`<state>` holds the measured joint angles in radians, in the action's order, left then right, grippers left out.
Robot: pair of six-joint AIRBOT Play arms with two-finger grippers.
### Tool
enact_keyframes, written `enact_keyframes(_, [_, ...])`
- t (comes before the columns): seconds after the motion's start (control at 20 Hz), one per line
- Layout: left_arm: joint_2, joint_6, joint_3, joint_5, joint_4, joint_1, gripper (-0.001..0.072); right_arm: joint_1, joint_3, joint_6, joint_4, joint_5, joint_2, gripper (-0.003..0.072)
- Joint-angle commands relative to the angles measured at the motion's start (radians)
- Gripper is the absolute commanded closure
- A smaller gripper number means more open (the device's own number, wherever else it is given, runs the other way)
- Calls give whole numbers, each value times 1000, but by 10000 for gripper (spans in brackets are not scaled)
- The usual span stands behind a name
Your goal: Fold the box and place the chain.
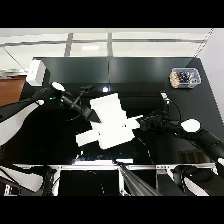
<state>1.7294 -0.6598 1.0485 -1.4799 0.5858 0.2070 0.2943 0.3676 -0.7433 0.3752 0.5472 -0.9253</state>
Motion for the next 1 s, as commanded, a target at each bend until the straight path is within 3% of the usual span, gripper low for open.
enact_keyframes(0.0, [23, 26, 18, -23, 54, 34, 369, 1, -1, -1, -1, 2, 0, 672])
enact_keyframes(0.05, [23, 29, 18, -14, 54, 44, 394, 1, -1, -1, -1, 8, 0, 671])
enact_keyframes(0.15, [23, 37, 19, 12, 53, 57, 630, 1, -1, -1, -1, 13, 0, 672])
enact_keyframes(0.2, [23, 53, 19, 16, 53, 58, 683, 1, -1, 0, 3, 12, 0, 671])
enact_keyframes(0.3, [23, 54, 19, 21, 54, 56, 684, 1, -1, 0, 2, 7, 0, 654])
enact_keyframes(0.35, [23, 54, 19, 21, 55, 55, 684, 1, 0, -1, 3, 6, 0, 462])
enact_keyframes(0.4, [21, 54, 19, 21, 56, 52, 685, 1, 1, -1, 3, 6, 0, 209])
enact_keyframes(0.45, [16, 54, 19, 21, 58, 51, 686, 1, 5, 0, 4, 12, 0, 64])
enact_keyframes(0.65, [-70, 20, 2, 69, 106, 52, 688, -30, 76, 0, 169, 119, 0, 64])
enact_keyframes(0.95, [-383, 214, -234, 466, 23, 122, 686, -74, 125, 0, 177, 74, 0, 64])
